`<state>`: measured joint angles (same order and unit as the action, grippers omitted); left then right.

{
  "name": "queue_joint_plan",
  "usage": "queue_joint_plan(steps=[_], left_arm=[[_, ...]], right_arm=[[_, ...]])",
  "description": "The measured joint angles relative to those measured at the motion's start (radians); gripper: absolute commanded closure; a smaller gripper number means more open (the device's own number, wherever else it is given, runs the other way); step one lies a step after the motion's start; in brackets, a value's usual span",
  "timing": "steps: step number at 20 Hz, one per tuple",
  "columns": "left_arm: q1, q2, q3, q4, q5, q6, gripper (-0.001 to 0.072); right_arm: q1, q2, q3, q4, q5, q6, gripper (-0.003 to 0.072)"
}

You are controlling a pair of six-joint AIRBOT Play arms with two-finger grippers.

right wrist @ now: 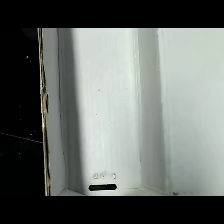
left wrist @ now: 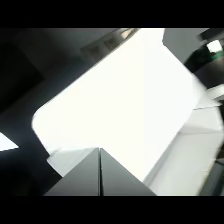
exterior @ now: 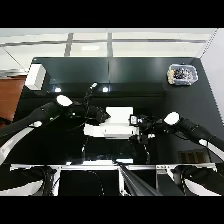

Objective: Fold the box and place the chain.

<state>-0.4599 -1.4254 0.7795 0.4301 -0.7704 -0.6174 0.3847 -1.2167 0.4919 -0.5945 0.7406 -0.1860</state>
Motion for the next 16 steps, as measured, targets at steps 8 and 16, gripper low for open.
queue_joint_plan(steps=[8,16], left_arm=[[0.054,0.150,-0.002,0.109,-0.001,-0.089,0.0687],[0.205,0.389,-0.017,0.349,-0.269,-0.204,0.0687]], right_arm=[[0.000,0.000,0.000,-0.002,0.000,-0.002,0.0500],[0.000,0.000,0.000,-0.002,0.000,-0.002,0.0499]])
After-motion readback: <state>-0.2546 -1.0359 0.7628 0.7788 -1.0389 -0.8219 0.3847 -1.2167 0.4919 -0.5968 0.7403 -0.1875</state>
